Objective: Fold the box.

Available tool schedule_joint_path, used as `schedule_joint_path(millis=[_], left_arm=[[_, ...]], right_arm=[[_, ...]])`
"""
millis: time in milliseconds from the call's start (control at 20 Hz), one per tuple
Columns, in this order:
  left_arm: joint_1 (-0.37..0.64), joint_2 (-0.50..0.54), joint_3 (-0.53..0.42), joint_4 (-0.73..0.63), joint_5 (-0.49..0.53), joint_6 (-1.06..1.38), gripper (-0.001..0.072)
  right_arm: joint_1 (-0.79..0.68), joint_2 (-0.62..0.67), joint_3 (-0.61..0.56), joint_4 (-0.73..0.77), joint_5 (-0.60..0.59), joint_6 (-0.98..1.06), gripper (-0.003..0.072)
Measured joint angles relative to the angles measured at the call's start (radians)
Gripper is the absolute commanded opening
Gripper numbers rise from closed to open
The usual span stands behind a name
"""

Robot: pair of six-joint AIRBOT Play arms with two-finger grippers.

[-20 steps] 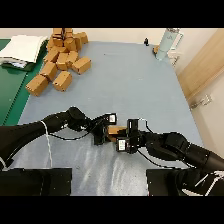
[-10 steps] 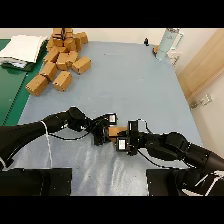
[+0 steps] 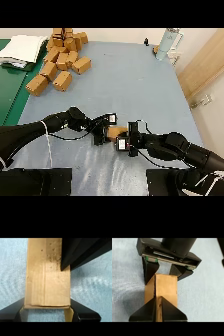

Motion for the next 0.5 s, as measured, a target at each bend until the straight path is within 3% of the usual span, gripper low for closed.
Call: schedule_joint_path(millis=[400,500], left_arm=[[0.0,0.0,0.0,0.0,0.0,0.0,0.0518],[0.0,0.0,0.0,0.0,0.0,0.0,0.0518]], right_arm=[[-0.002,0.057,0.02,0.0,0.004,0.0,0.0102],[-0.012,0.065,0.023,-0.01,-0.006,0.005,0.0006]])
